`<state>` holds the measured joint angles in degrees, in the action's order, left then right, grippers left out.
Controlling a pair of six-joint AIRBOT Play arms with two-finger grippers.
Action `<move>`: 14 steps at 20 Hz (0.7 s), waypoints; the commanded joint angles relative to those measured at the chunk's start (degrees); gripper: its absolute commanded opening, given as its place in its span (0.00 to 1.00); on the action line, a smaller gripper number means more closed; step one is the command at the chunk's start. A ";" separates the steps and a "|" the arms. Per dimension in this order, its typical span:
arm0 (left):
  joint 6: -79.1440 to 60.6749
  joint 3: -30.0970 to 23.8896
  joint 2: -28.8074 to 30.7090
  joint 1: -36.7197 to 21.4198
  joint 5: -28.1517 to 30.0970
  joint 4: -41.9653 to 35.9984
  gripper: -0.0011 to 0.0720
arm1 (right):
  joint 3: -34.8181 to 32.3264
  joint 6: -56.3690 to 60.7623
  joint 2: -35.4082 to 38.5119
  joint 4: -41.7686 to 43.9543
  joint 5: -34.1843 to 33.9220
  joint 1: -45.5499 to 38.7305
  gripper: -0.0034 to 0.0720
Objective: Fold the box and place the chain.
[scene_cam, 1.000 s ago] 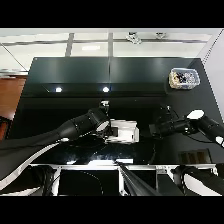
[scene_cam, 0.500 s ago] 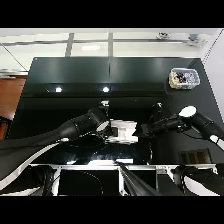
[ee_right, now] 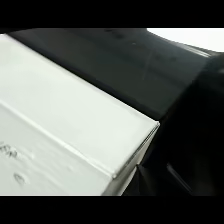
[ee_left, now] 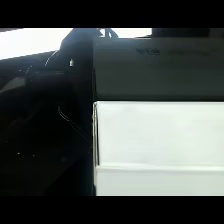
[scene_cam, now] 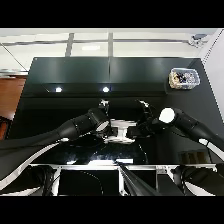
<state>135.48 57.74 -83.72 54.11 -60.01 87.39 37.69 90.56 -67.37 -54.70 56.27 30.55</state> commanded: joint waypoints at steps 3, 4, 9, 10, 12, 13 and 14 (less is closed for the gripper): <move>0.00 0.04 0.02 -0.02 0.00 0.02 0.05 | 4.87 22.62 -0.04 -18.25 -0.09 8.33 0.52; 0.00 0.04 0.02 -0.04 0.00 0.02 0.06 | 5.60 25.31 -0.07 -20.46 0.44 9.62 0.52; -0.02 0.04 0.02 -0.02 0.00 0.02 0.06 | 8.57 38.56 -0.98 -31.12 4.35 14.19 0.52; -0.02 0.04 0.02 -0.02 0.00 0.02 0.06 | 8.70 40.28 -1.36 -31.52 4.15 14.43 0.52; -0.02 0.04 0.02 -0.04 0.26 0.04 0.06 | 9.09 42.77 -2.80 -31.41 3.91 14.60 0.52; -0.02 0.04 0.02 -0.02 0.48 0.04 0.06 | 9.51 43.21 -3.72 -31.28 4.00 14.78 0.51; -0.02 0.04 0.02 -0.02 0.85 0.02 0.06 | 9.75 44.19 -4.42 -31.39 4.04 15.06 0.51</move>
